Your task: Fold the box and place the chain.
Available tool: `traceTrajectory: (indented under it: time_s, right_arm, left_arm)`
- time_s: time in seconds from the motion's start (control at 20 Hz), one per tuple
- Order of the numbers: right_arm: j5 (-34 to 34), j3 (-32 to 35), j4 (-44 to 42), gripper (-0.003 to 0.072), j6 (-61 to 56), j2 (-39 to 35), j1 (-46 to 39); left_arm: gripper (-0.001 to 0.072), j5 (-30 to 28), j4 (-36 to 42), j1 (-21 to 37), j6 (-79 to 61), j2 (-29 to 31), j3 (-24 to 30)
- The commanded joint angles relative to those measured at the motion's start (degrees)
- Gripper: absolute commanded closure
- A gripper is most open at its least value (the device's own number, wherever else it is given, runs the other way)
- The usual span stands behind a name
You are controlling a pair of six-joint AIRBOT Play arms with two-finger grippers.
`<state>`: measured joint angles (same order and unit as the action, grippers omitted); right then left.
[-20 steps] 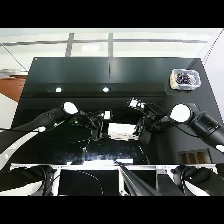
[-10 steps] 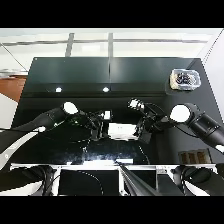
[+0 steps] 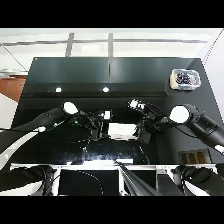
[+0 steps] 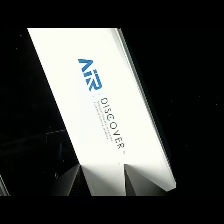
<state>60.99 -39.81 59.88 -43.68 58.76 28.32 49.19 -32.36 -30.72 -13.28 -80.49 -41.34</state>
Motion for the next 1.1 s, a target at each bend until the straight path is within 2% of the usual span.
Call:
traceTrajectory:
  time_s: [0.0,0.5,0.55,0.6,0.7,0.75,0.8,0.9,1.0,1.05]
  right_arm:
    - [0.3,-0.2,-0.1,0.0338,-1.6,0.0,0.0]
    - [6.9,-6.1,-0.3,0.0339,-10.3,-0.5,-1.9]
    - [7.7,-6.3,-0.3,0.0363,-11.3,-0.5,-2.3]
    - [8.5,-6.4,-0.3,0.0507,-14.0,-0.5,-2.9]
    - [11.4,-6.3,0.2,0.0661,-21.3,-0.5,-5.7]
    - [13.0,-5.6,-0.6,0.066,-23.9,-0.5,-7.9]
    - [13.6,-4.3,-4.0,0.066,-24.1,-0.7,-10.0]
    - [10.1,-0.2,-17.9,0.066,-23.1,-1.0,-13.2]
    - [4.8,3.5,-29.4,0.0661,-22.1,-1.0,-12.4]
    - [2.3,4.9,-32.1,0.0661,-22.1,-1.0,-11.0]
  left_arm:
    - [0.0205,0.0,0.0,0.0,0.0,0.0,0.0]
    - [0.0205,0.1,0.0,0.0,0.0,0.0,0.0]
    - [0.0205,0.1,0.0,0.0,0.0,0.0,0.0]
    - [0.0205,0.0,0.0,0.0,0.0,0.0,0.0]
    - [0.0205,0.0,0.0,0.0,0.0,0.0,0.0]
    - [0.0205,0.0,0.0,0.0,0.0,0.0,0.0]
    - [0.0205,0.1,0.0,0.0,0.0,0.0,0.0]
    - [0.0205,0.1,0.0,0.0,0.0,0.0,0.0]
    - [0.0205,0.1,0.0,0.0,0.0,0.0,0.0]
    - [0.0205,0.1,0.0,0.0,0.0,0.0,0.0]
